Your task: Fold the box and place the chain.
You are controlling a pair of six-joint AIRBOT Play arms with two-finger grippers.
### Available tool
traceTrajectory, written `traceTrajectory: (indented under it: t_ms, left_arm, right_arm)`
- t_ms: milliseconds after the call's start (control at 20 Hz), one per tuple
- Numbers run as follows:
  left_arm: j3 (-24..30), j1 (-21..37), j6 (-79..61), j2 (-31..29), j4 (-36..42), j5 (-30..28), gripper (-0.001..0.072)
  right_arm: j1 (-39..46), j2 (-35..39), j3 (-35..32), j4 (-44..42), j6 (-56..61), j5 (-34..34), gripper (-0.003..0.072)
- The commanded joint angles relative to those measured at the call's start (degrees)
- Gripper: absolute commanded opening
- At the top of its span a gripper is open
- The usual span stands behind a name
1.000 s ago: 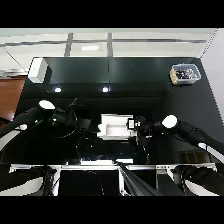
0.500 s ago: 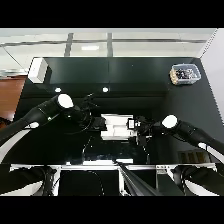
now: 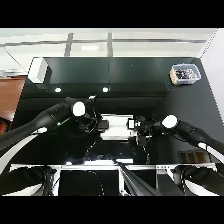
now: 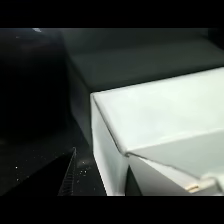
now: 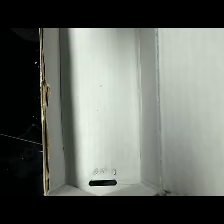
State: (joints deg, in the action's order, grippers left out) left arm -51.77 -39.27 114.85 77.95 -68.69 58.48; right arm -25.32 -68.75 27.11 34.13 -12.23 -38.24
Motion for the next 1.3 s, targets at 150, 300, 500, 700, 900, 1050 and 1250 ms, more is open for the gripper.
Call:
traceTrajectory:
  t_ms: [150, 300, 500, 700, 900, 1050, 1250]
  left_arm:
    - [-5.33, -7.45, 17.53, 3.37, -13.75, 1.49, 0.0341]
    - [-5.31, -8.70, 21.88, 3.63, -18.03, 2.62, 0.0340]
    - [-6.62, -9.53, 22.12, 5.55, -18.25, 2.84, 0.0326]
    - [-8.11, -10.58, 22.12, 7.26, -18.23, 3.17, 0.0280]
    - [-8.59, -11.04, 22.12, 7.56, -17.62, 3.56, 0.0224]
    - [-9.07, -11.50, 22.12, 7.61, -17.97, 3.52, 0.0022]
    - [-9.09, -11.52, 21.92, 7.56, -17.35, 3.74, 0.0298]
  right_arm:
    - [-0.04, -0.02, 0.00, 0.00, 0.02, -0.02, 0.0178]
    - [-0.04, -0.02, 0.00, 0.00, 0.02, -0.02, 0.0177]
    - [-0.04, -0.02, 0.00, 0.00, 0.02, -0.02, 0.0178]
    - [-0.04, -0.04, 0.00, 0.00, 0.02, 0.00, 0.0178]
    - [-0.04, -0.02, 0.00, 0.00, 0.02, 0.00, 0.0177]
    - [-0.04, -0.04, 0.00, 0.00, 0.02, 0.00, 0.0177]
    - [-0.04, -0.02, 0.00, -0.02, 0.02, 0.00, 0.0177]
